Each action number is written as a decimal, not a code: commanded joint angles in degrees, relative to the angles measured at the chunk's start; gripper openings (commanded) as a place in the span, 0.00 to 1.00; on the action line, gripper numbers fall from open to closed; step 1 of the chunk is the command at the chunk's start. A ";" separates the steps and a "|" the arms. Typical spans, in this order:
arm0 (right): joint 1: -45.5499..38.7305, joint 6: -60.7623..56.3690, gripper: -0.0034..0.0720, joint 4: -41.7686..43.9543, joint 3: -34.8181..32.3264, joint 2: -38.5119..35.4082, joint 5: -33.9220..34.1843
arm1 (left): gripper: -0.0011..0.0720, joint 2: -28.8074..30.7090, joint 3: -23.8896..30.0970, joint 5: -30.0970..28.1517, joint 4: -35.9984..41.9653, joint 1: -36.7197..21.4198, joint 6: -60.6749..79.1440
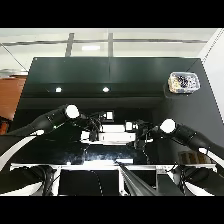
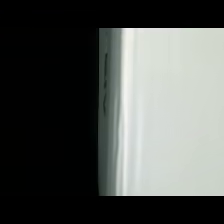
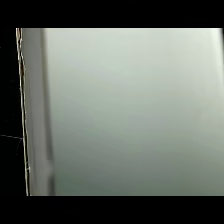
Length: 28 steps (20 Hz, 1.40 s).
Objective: Fold the box and place the chain.
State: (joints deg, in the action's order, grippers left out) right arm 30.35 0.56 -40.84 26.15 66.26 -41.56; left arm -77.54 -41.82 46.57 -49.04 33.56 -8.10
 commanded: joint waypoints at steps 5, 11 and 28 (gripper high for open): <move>0.00 -2.80 0.96 -2.10 -0.04 -0.07 -0.68 | 0.06 0.02 0.00 0.02 0.00 -0.02 0.04; 0.00 -3.26 0.96 -2.91 -0.04 -1.05 -1.49 | 0.06 0.02 0.00 0.02 0.00 -0.02 0.02; 0.07 -3.34 0.86 -2.49 -0.04 -1.68 -0.17 | 0.06 0.02 0.00 0.00 0.09 -0.02 0.04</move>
State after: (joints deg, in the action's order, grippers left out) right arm 30.35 -2.79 -43.55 26.04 64.53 -41.87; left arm -77.54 -41.82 46.57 -49.01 33.56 -8.10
